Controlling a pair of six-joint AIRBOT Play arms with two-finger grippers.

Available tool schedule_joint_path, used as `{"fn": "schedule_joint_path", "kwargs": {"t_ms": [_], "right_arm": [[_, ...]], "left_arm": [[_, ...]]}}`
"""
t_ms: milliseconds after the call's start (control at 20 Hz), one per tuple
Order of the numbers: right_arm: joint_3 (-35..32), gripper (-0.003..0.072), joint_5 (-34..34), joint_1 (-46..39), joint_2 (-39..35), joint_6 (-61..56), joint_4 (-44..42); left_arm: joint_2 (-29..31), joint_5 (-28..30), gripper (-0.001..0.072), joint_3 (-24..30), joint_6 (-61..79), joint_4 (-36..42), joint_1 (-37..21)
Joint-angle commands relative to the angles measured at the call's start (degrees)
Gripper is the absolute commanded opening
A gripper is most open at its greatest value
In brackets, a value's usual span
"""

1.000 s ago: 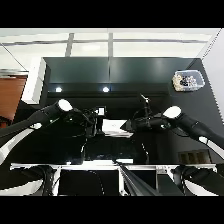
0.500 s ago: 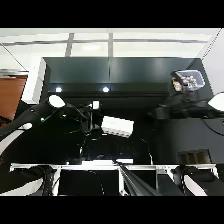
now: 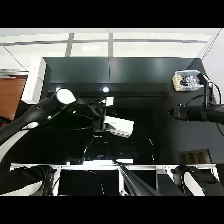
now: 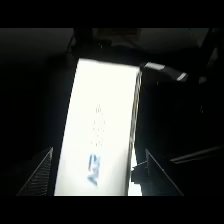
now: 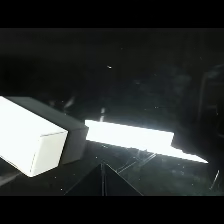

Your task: Fold the box and place the chain.

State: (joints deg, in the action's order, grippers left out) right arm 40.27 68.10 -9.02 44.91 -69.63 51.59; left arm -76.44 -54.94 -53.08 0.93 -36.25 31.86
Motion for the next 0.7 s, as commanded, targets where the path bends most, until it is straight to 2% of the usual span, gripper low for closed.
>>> {"fn": "schedule_joint_path", "kwargs": {"t_ms": [0,200,650], "right_arm": [[-0.9,0.0016,-1.0,-0.5,-0.2,-0.2,-0.5],[-0.9,0.0016,-1.1,-0.5,-0.2,0.3,-0.4],[-0.9,0.0016,-1.5,-0.5,-0.2,1.1,-0.5]], "left_arm": [[-6.7,-1.2,0.0703,-7.0,-3.1,-2.3,3.8],[-10.4,-4.1,0.0703,-9.0,-4.3,-2.6,3.7],[-10.6,-5.3,0.0703,-9.0,-5.7,-2.2,3.7]]}}
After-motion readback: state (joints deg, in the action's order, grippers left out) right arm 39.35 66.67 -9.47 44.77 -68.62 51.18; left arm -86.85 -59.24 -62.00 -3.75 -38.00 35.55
